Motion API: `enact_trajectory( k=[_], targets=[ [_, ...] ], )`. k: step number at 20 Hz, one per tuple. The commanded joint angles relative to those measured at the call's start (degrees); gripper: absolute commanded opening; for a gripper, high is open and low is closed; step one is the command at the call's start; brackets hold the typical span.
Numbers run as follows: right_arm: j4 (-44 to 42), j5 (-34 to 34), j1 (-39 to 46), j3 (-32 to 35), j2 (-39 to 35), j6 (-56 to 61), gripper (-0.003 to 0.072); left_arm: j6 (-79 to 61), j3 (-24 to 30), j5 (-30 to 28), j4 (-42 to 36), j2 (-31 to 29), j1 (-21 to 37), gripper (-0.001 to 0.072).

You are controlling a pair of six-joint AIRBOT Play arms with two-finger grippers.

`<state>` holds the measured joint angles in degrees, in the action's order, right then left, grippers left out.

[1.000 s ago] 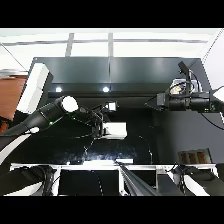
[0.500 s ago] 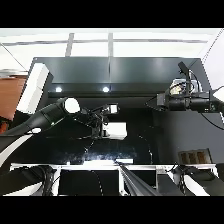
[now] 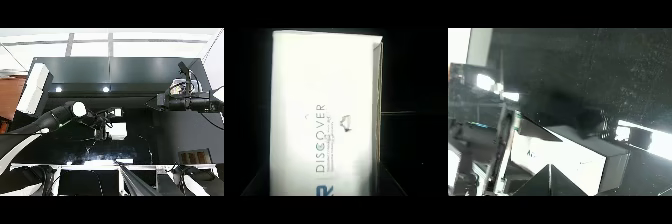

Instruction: Fold the box and place the chain.

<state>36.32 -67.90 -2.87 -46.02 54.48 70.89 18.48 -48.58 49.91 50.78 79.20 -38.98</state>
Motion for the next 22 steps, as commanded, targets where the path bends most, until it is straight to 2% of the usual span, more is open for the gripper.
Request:
enact_trajectory(
  k=[1,2,3,4,7,8,9,11,14,17,20,22],
  targets=[
    [0.1,0.0,0.0,0.0,0.0,0.0,0.0021,3.5,0.0,-1.7,3.2,1.5,-1.5,0.0705],
    [0.4,0.0,0.0,0.0,0.0,0.0,0.0021,5.9,0.0,-1.9,5.3,1.4,-1.5,0.0664],
    [0.6,0.0,0.0,0.0,0.0,0.0,0.0021,8.3,-0.1,-1.6,8.1,1.3,-1.4,0.0549],
    [0.7,0.0,0.0,0.0,0.0,0.0,0.0021,10.8,-0.1,-0.7,11.1,1.0,-1.4,0.0492],
    [0.8,0.6,0.0,0.0,0.0,0.0,0.0022,17.1,-0.1,3.3,15.7,-1.7,-0.6,0.0479],
    [0.8,0.9,0.0,0.0,0.0,0.0,0.0021,19.7,-0.1,5.9,16.6,-3.3,0.7,0.0439],
    [0.8,1.0,0.0,0.0,0.0,0.0,0.0021,22.1,0.0,8.6,17.5,-5.1,2.5,0.0405],
    [0.8,1.1,0.0,0.0,0.0,0.0,0.0021,25.6,0.0,14.0,19.0,-9.6,8.3,0.0405],
    [0.9,1.3,0.0,0.0,0.0,-1.3,0.0021,29.7,0.3,19.2,22.0,-17.1,20.7,0.0405],
    [0.8,1.5,-0.1,0.0,0.0,-3.1,0.0022,31.2,2.4,22.9,23.8,-23.8,37.9,0.0405],
    [0.8,3.1,-0.1,0.0,0.0,-4.4,0.0021,31.3,2.7,27.5,23.8,-25.4,57.9,0.0405],
    [0.8,4.2,-0.1,0.0,0.0,-4.7,0.0021,32.2,2.8,28.7,23.8,-25.4,69.8,0.0405]
  ],
)
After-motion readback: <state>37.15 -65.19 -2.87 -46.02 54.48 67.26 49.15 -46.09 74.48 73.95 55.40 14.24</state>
